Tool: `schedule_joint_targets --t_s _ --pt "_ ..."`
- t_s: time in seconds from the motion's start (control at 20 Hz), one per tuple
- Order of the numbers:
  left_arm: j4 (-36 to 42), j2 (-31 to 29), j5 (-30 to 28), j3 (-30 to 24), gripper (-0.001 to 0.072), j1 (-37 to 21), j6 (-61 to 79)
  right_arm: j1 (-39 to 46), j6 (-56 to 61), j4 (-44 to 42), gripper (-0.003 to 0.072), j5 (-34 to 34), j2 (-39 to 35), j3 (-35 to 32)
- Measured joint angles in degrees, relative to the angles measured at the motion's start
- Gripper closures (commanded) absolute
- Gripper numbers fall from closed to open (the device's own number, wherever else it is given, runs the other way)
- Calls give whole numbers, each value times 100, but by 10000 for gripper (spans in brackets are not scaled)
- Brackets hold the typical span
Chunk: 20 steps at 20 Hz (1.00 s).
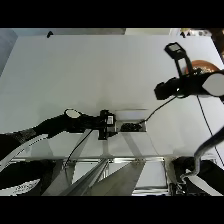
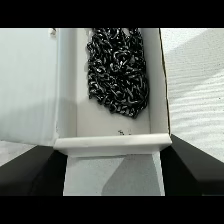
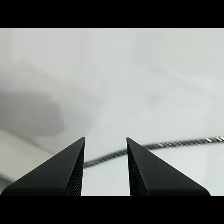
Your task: Fold the box and place the chain.
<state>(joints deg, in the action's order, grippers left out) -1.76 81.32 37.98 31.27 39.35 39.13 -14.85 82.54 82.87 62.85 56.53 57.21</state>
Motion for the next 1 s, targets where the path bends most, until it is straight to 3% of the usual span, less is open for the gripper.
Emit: schedule_joint_targets --t_s 0.1,0.2,0.25,0.65,0.8,1.0 --pt "0 0 0 0 575 0 0 374 101 120 383 85 313 -2" --pt "-2 0 0 0 575 0 2 627 170 203 255 133 684 -11" --pt "-2 0 0 0 575 0 0 706 201 223 243 149 874 -13" --pt "-2 0 0 0 575 0 2 905 297 273 251 190 2249 -44" --pt "-2 0 0 0 575 0 0 916 345 282 293 164 2476 -81" --pt "-2 0 0 0 575 0 2 916 468 286 294 94 2669 -116"
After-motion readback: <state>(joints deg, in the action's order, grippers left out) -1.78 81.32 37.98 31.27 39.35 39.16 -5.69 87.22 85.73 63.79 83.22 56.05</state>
